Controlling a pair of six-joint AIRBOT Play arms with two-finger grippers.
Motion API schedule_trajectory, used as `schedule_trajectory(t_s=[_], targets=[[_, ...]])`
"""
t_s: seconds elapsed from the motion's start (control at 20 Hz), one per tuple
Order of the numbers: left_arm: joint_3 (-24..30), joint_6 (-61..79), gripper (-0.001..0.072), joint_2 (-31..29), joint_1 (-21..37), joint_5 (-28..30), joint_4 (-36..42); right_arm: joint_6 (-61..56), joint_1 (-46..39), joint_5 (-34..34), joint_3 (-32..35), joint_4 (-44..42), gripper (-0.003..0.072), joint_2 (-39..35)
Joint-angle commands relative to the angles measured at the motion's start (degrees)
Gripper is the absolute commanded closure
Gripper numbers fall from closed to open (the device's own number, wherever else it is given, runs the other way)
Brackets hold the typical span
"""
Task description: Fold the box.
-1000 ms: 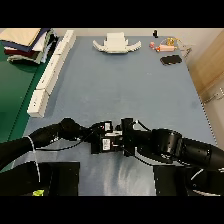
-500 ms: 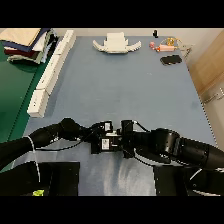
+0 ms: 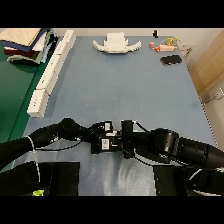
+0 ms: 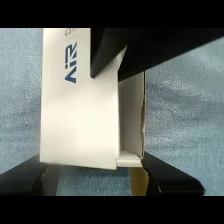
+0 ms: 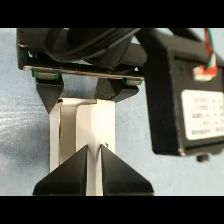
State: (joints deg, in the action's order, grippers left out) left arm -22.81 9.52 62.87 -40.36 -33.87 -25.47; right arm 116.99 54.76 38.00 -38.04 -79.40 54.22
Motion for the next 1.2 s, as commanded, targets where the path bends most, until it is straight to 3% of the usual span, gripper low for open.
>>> schedule_trajectory(t_s=[0.0, 0.35, 0.45, 0.75, 0.85, 0.9, 0.95, 1.0, 1.1, 1.15], targets=[[-0.04, 0.02, 0.0265, 0.0, 0.02, 0.02, -0.02, 0.02, 0.02, 0.37, 0.04, -2.29, 0.0602, 0.04], [-0.04, 0.02, 0.0265, 0.0, 0.02, 0.02, -0.02, 0.04, 0.02, 2.14, 0.28, -6.19, 0.0577, 0.11], [-0.04, 0.02, 0.0265, 0.0, 0.02, 0.02, -0.02, 0.04, 0.02, 2.19, 0.26, -6.14, 0.0385, 0.11], [-0.04, 0.02, 0.0265, 0.0, 0.02, 0.02, -0.02, -0.11, -0.04, 2.8, 0.02, -5.88, 0.0385, -2.58], [-0.04, 0.02, 0.0265, 0.0, 0.02, 0.02, -0.02, -5.77, -0.11, 4.33, 0.04, -5.86, 0.0387, -4.46], [-0.04, 0.02, 0.0265, 0.0, 0.02, 0.02, -0.02, -9.97, -0.17, 4.68, 0.15, -5.84, 0.0415, -5.35], [-0.04, 0.02, 0.0265, 0.0, 0.02, 0.02, -0.02, -13.55, -0.17, 4.48, 0.44, -5.4, 0.0528, -6.25], [-0.04, 0.02, 0.0265, 0.0, 0.02, 0.02, -0.02, -17.81, -0.17, 3.26, 1.18, -4.85, 0.0588, -7.23], [-0.04, 0.02, 0.0265, 0.0, 0.02, 0.02, -0.02, -27.41, -0.15, -2.47, 4.42, -4.87, 0.0681, -9.09], [-0.04, 0.02, 0.0265, 0.0, 0.02, 0.02, -0.02, -32.89, -0.15, -6.6, 6.93, -4.87, 0.0681, -10.03]])
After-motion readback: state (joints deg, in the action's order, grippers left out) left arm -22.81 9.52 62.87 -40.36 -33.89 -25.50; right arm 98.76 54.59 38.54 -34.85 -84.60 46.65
